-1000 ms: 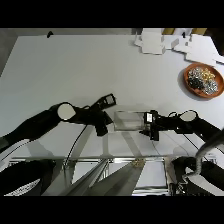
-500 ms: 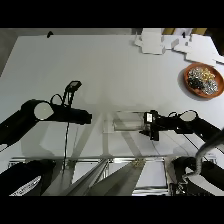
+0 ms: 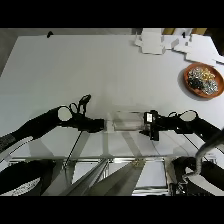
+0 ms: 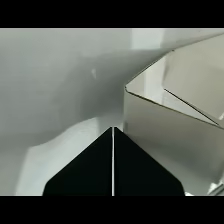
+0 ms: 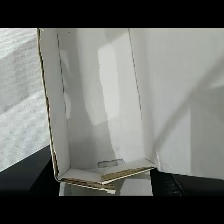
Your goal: Fold the box and place the chain.
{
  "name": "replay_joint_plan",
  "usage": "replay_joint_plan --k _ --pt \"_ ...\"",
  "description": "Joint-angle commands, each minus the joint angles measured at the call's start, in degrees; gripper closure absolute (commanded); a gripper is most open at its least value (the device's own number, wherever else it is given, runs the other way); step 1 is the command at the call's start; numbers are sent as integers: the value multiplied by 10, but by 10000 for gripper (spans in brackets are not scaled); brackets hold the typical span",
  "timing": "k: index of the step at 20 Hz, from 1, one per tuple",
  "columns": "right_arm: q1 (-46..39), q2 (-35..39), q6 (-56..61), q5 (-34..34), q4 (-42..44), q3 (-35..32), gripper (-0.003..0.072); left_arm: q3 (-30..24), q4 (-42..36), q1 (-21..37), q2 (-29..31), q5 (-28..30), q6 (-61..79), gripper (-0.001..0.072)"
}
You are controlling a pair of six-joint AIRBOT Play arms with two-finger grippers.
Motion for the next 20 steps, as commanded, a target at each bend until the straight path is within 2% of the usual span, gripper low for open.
replay_joint_plan --k 1,5,7,9,15,17,20 --pt "0 0 0 0 0 0 290 15 -50 -10 2 0 27 705" --pt "0 0 0 0 0 0 290 47 -50 -18 17 0 29 697" --pt "0 0 0 0 0 0 290 58 -50 -22 17 -2 30 642" --pt "0 0 0 0 0 0 290 68 -50 -23 17 -10 31 618" --pt "0 0 0 0 0 0 290 74 -43 -26 17 -21 32 615" --pt "0 0 0 0 0 0 290 74 -42 -31 16 -21 46 486" --pt "0 0 0 0 0 0 290 75 -4 -26 23 -24 51 515"
